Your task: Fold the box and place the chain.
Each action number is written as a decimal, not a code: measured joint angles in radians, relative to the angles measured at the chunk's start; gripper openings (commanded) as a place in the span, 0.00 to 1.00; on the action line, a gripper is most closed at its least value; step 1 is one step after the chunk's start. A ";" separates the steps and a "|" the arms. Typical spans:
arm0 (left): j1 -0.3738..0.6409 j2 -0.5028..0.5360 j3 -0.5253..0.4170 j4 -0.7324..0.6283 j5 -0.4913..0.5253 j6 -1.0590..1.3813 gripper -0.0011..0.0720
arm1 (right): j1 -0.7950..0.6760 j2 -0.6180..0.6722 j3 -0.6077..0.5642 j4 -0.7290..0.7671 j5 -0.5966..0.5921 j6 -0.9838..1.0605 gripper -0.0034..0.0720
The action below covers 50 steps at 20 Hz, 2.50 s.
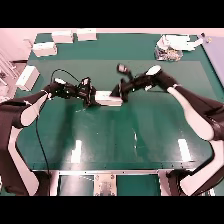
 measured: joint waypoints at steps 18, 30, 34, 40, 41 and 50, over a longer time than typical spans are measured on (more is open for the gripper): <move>0.001 0.000 -0.001 -0.077 0.004 0.002 0.06 | -0.291 0.930 -0.916 -0.122 -0.303 0.342 0.07; 0.101 0.172 0.022 -0.126 0.181 -0.335 0.03 | -0.333 1.007 -1.043 -0.127 -0.330 0.375 0.07; 0.182 0.321 -0.065 -0.116 0.325 -0.434 0.03 | -0.333 1.009 -1.044 -0.122 -0.333 0.394 0.07; 0.300 0.528 -0.306 -0.113 0.593 -0.529 0.03 | -0.333 1.009 -1.044 -0.111 -0.338 0.417 0.07; 0.312 0.546 -0.341 -0.111 0.629 -0.546 0.03 | -0.333 1.009 -1.044 -0.108 -0.338 0.423 0.07; 0.340 0.584 -0.536 -0.119 0.956 -0.665 0.03 | -0.333 1.009 -1.044 -0.087 -0.337 0.449 0.07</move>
